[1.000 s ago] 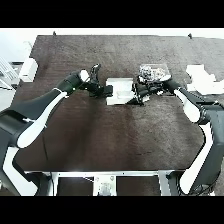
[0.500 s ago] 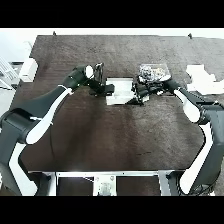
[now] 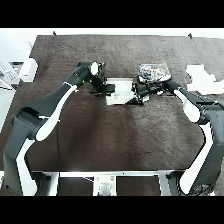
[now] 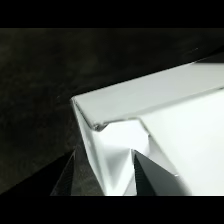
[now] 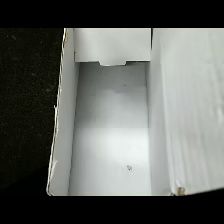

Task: Fold the box and place the chain.

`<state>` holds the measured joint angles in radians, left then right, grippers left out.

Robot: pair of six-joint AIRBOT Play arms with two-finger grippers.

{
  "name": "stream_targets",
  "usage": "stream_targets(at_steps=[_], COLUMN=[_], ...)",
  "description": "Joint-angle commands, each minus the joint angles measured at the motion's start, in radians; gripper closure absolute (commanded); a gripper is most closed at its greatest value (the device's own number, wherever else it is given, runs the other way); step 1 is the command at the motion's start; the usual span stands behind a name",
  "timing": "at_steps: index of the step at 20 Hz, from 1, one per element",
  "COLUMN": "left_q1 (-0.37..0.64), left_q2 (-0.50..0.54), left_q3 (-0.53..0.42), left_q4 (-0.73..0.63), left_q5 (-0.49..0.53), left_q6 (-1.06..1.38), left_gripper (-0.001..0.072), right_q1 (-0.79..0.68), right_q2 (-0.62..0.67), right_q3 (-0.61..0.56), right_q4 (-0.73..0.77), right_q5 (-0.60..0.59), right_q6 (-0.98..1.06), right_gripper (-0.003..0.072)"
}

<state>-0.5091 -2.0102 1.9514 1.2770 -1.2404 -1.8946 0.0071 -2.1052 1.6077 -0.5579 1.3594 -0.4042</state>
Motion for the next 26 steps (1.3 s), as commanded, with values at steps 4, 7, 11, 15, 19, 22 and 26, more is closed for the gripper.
stream_targets(at_steps=[4, 7, 11, 15, 19, 22, 26], left_q1=[-0.019, -0.021, -0.024, -0.032, -0.037, -0.037, -0.037], left_q2=[-0.049, -0.058, -0.069, -0.070, -0.073, -0.101, -0.114], left_q3=[0.090, 0.090, 0.090, 0.090, 0.096, 0.135, 0.139], left_q4=[0.078, 0.086, 0.100, 0.133, 0.144, 0.154, 0.154], left_q5=[-0.124, -0.130, -0.128, -0.108, -0.061, -0.070, -0.056], left_q6=[-0.080, -0.095, -0.116, -0.140, -0.144, -0.148, -0.158], left_gripper=[0.0293, 0.0293, 0.0293, 0.0293, 0.0293, 0.0294, 0.0293], right_q1=[0.001, 0.001, 0.003, 0.003, 0.003, 0.003, 0.003], right_q2=[0.000, 0.000, 0.000, 0.000, 0.000, 0.000, 0.000], right_q3=[0.000, 0.000, 0.000, 0.000, 0.000, 0.000, 0.000], right_q4=[0.000, 0.000, 0.000, 0.000, 0.000, 0.000, 0.000], right_q5=[0.000, 0.000, 0.000, 0.000, 0.000, 0.000, 0.000], right_q6=[0.000, 0.000, 0.000, 0.000, 0.000, 0.000, 0.000], right_gripper=[0.0272, 0.0272, 0.0272, 0.0272, 0.0272, 0.0272, 0.0272])
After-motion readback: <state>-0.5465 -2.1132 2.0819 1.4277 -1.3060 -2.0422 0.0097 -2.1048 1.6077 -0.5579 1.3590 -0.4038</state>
